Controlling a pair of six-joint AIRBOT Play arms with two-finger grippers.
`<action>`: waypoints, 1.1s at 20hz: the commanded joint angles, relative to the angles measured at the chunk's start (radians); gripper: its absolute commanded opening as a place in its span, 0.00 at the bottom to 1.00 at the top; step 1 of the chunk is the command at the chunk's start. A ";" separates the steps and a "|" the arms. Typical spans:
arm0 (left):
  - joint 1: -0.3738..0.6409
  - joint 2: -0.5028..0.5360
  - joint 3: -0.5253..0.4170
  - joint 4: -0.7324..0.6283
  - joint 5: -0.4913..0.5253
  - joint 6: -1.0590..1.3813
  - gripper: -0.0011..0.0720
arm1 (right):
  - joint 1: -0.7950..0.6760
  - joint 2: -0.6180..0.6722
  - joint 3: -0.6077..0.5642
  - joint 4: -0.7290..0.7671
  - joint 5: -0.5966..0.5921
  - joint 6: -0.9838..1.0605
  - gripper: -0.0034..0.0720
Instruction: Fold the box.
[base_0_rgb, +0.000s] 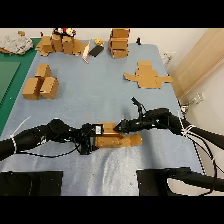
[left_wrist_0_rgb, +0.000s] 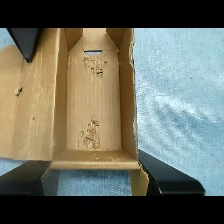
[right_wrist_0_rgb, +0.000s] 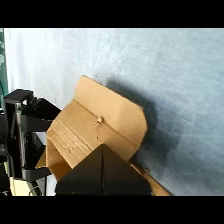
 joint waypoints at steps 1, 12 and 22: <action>0.000 0.000 0.000 0.000 0.000 0.000 0.52 | 0.000 -0.001 0.000 -0.015 0.044 -0.001 0.05; 0.000 0.000 0.000 0.000 0.000 0.000 0.52 | 0.000 0.224 0.000 -0.079 0.040 -0.006 0.05; 0.000 0.000 0.000 0.000 0.001 0.000 0.52 | 0.149 0.591 -0.024 -0.761 -0.341 0.142 0.66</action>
